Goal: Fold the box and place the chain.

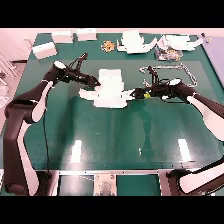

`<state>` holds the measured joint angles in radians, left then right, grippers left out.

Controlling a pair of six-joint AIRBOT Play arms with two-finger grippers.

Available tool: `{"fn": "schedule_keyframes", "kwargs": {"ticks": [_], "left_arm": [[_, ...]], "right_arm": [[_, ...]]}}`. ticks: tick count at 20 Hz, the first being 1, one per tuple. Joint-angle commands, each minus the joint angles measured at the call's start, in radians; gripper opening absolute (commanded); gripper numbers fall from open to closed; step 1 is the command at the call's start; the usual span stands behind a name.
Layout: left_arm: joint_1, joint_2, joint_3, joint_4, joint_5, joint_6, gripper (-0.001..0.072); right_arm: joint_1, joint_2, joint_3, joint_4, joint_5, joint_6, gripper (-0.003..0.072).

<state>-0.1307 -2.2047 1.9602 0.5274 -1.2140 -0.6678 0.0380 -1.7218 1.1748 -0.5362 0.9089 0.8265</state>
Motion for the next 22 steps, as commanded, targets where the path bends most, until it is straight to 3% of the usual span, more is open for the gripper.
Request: {"fn": "schedule_keyframes", "kwargs": {"ticks": [1, 4, 5, 10, 15, 16, 21, 22], "left_arm": [[-0.002, -0.010, 0.001, -0.010, -0.035, 0.021, 0.0463], [-0.002, -0.026, 0.001, -0.044, -0.030, 0.038, 0.0463], [-0.002, -0.031, 0.001, -0.072, -0.030, 0.058, 0.0407], [-0.002, -0.034, 0.001, -0.118, -0.027, 0.087, 0.0401], [-0.002, -0.034, 0.001, -0.124, -0.028, 0.128, 0.0322], [-0.002, -0.034, 0.001, -0.124, -0.031, 0.132, 0.0223], [-0.002, -0.037, 0.001, -0.126, -0.080, 0.174, 0.0213], [-0.002, -0.040, 0.001, -0.128, -0.080, 0.180, 0.0175]], "right_arm": [[-0.003, 0.000, 0.001, 0.000, 0.000, 0.000, 0.0003], [-0.003, 0.000, 0.001, 0.000, 0.000, -0.016, 0.0003], [-0.003, 0.000, 0.001, 0.000, 0.000, -0.019, 0.0004], [-0.003, 0.000, 0.001, 0.000, 0.000, -0.024, 0.0004], [-0.003, 0.000, 0.001, 0.000, 0.000, -0.026, 0.0003], [-0.003, 0.000, 0.001, 0.000, 0.000, -0.026, 0.0004], [-0.003, 0.000, 0.001, 0.000, 0.000, -0.026, 0.0004], [-0.003, 0.000, 0.001, 0.000, 0.000, -0.026, 0.0004]]}}
